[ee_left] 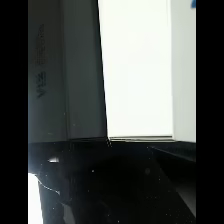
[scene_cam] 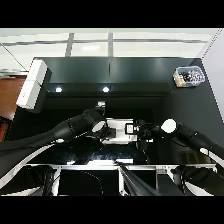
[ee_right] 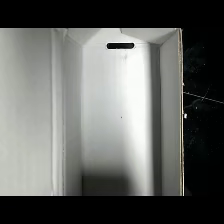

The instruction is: Fold the box and place the chain.

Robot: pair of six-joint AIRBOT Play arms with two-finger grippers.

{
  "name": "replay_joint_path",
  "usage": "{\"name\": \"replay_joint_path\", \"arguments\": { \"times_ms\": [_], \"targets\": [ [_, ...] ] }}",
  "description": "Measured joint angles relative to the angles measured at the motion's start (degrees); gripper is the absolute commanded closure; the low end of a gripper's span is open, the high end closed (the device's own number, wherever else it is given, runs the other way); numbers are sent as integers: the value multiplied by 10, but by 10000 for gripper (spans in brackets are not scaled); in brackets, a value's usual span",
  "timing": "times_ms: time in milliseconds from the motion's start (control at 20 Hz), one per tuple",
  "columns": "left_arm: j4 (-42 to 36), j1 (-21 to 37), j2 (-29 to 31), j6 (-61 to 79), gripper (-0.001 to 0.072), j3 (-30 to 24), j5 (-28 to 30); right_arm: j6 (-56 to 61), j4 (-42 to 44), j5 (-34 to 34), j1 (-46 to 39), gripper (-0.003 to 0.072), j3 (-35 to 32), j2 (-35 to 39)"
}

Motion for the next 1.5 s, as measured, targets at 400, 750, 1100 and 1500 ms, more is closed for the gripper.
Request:
{"name": "replay_joint_path", "arguments": {
  "times_ms": [400, 750, 1100, 1500],
  "targets": [
    [0, 0, 0, 2, 680, 0, 1, 5, -3, 3, 0, -31, 0, 3],
    [-1, 0, 0, 3, 680, 0, -4, 77, -58, 56, -23, -21, 0, 81],
    [1, 0, 0, 4, 679, 0, -4, 75, -80, 76, -33, 156, 0, 95],
    [0, 0, 0, 3, 679, 0, -1, 67, -42, 53, 10, 622, 0, 82]
  ]
}}
